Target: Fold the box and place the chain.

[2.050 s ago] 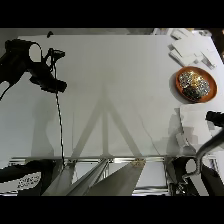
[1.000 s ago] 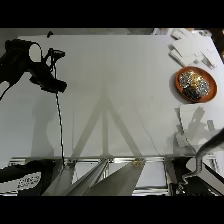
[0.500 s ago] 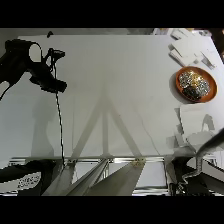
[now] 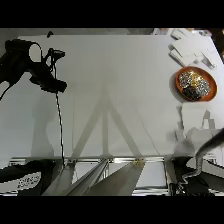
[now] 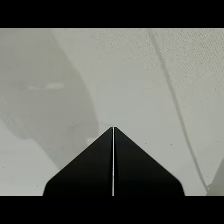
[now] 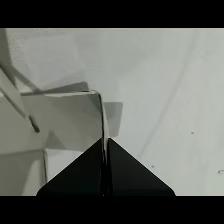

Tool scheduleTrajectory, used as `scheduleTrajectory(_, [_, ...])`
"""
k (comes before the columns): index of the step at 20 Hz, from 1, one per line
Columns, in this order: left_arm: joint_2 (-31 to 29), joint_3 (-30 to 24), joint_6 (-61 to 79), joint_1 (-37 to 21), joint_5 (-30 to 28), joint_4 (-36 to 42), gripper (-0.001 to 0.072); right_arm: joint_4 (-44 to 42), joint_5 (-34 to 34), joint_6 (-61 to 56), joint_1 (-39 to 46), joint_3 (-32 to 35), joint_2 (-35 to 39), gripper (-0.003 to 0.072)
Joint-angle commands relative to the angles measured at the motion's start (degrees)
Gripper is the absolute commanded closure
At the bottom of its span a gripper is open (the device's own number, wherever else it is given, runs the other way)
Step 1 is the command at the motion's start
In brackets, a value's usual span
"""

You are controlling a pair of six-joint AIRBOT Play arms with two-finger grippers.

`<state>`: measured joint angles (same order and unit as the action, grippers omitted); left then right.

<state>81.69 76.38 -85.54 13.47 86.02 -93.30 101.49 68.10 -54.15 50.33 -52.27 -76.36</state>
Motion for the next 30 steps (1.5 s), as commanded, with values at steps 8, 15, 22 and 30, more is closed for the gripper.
scheduleTrajectory(8, [0.0, 0.0, 0.0, 0.0, 0.0, 0.0, 0.0699, -21.9, 12.4, 0.0, -37.7, 0.0, 11.8, 0.0669])
scheduleTrajectory(15, [0.0, 0.0, 0.0, 0.0, 0.0, 0.0, 0.0699, -46.6, -6.9, -1.1, -52.6, 13.4, 24.6, 0.0669])
scheduleTrajectory(22, [0.0, 0.0, 0.0, 0.0, -1.8, 0.1, 0.0699, -47.7, -24.3, -2.9, -67.4, 27.7, 28.2, 0.0669])
scheduleTrajectory(30, [0.0, 0.0, 5.4, 0.2, -16.4, 7.4, 0.0698, -44.7, -24.1, -2.8, -68.6, 27.7, 28.2, 0.0668])
